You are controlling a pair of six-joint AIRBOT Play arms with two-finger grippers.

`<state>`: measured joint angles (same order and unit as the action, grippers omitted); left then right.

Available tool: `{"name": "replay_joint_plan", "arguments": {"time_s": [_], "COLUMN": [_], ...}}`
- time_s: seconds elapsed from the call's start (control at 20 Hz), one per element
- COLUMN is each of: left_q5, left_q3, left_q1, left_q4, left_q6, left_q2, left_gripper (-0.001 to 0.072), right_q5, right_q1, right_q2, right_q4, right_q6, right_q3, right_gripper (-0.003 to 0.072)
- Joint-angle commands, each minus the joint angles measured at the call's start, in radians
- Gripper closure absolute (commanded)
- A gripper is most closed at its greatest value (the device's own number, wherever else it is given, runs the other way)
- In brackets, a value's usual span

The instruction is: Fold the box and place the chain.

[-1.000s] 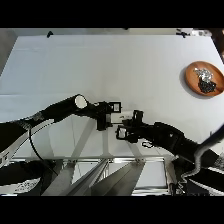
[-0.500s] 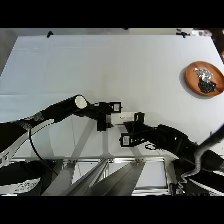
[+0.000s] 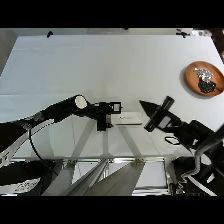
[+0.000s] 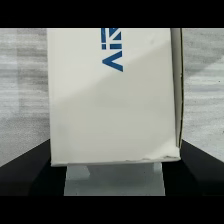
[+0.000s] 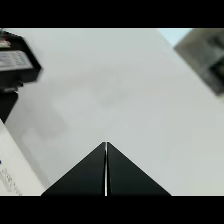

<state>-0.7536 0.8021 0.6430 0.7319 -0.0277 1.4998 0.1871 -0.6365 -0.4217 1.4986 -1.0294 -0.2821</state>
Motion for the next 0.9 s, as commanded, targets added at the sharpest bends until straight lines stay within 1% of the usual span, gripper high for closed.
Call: {"name": "replay_joint_plan", "arguments": {"time_s": [0.0,0.05,0.15,0.2,0.3,0.45,0.55,0.65,0.75,0.85], "left_q5": [0.001,0.001,0.001,0.001,0.001,0.001,0.001,0.001,0.001,-0.015], "left_q3": [0.000,0.000,0.000,0.000,0.000,0.000,0.000,0.000,0.000,0.000], "left_q1": [-0.001,-0.001,-0.001,-0.001,-0.001,-0.001,0.000,-0.001,-0.001,-0.001], "left_q4": [0.001,0.001,0.001,0.001,0.001,0.001,0.001,-0.001,-0.002,-0.008], "left_q6": [0.000,0.000,0.000,0.001,0.001,0.000,0.000,0.000,0.000,0.001], "left_q2": [-0.001,-0.001,-0.001,-0.001,-0.001,-0.001,-0.001,-0.001,-0.001,-0.001], "left_gripper": [0.0274,0.0274,0.0274,0.0274,0.0274,0.0274,0.0274,0.0274,0.0274,0.0284], "right_q5": [0.368,0.464,0.587,0.644,0.786,0.947,0.983,0.987,0.972,0.947], "right_q1": [0.180,0.249,0.370,0.416,0.480,0.512,0.512,0.512,0.512,0.512], "right_q2": [0.132,0.129,0.113,0.098,0.037,-0.111,-0.206,-0.281,-0.332,-0.357], "right_q4": [-0.014,-0.010,-0.048,-0.094,-0.165,-0.194,-0.197,-0.197,-0.197,-0.196], "right_q6": [-0.342,-0.440,-0.553,-0.536,-0.439,-0.360,-0.353,-0.353,-0.353,-0.353], "right_q3": [-0.002,-0.011,-0.064,-0.107,-0.213,-0.323,-0.335,-0.335,-0.335,-0.335], "right_gripper": [0.0673,0.0674,0.0676,0.0676,0.0676,0.0676,0.0675,0.0675,0.0675,0.0675]}}
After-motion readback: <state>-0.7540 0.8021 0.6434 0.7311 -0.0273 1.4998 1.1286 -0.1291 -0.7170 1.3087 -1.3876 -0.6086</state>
